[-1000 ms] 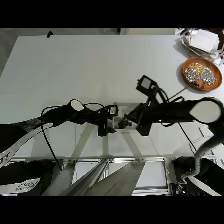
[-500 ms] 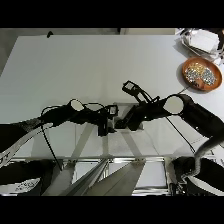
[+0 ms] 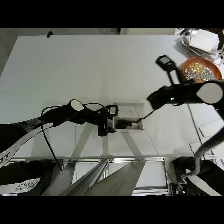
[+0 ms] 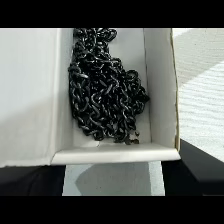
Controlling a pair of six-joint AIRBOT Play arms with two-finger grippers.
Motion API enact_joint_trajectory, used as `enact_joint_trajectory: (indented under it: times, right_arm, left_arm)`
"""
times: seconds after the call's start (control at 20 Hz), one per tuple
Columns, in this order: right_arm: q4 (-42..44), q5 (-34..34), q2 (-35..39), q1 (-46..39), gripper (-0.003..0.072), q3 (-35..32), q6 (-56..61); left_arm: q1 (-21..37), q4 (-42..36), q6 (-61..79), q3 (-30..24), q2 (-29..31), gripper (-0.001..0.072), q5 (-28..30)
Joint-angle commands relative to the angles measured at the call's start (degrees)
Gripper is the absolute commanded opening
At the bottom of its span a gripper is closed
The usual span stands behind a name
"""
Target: Fold the box and place the chain.
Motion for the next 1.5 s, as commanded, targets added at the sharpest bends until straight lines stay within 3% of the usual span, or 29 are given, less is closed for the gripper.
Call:
enact_joint_trajectory:
  times: [0.0,0.55,0.85,1.3,1.4,1.45]
  right_arm:
    - [-11.61,3.08,0.09,-11.06,0.0331,0.72,9.29]
    - [-12.33,-14.93,-20.35,-31.58,0.0316,0.7,17.73]
    - [-12.07,-27.34,-23.87,-32.94,0.0316,0.7,20.81]
    - [-9.33,-33.07,-31.91,-32.89,0.0313,0.7,22.16]
    - [-9.33,-34.6,-32.28,-32.89,0.0212,0.7,21.9]
    - [-9.33,-34.88,-32.09,-32.87,0.0081,0.7,20.46]
  left_arm:
    - [0.02,0.02,0.02,0.07,0.04,0.0272,0.02]
    - [0.02,0.02,0.0,0.07,0.04,0.0272,0.02]
    - [0.02,0.02,0.02,0.07,0.04,0.0272,0.02]
    - [0.02,0.02,0.02,0.07,0.04,0.0272,0.0]
    - [0.02,0.02,0.02,0.07,0.04,0.0272,0.02]
    - [0.02,0.02,0.02,0.07,0.04,0.0272,0.02]
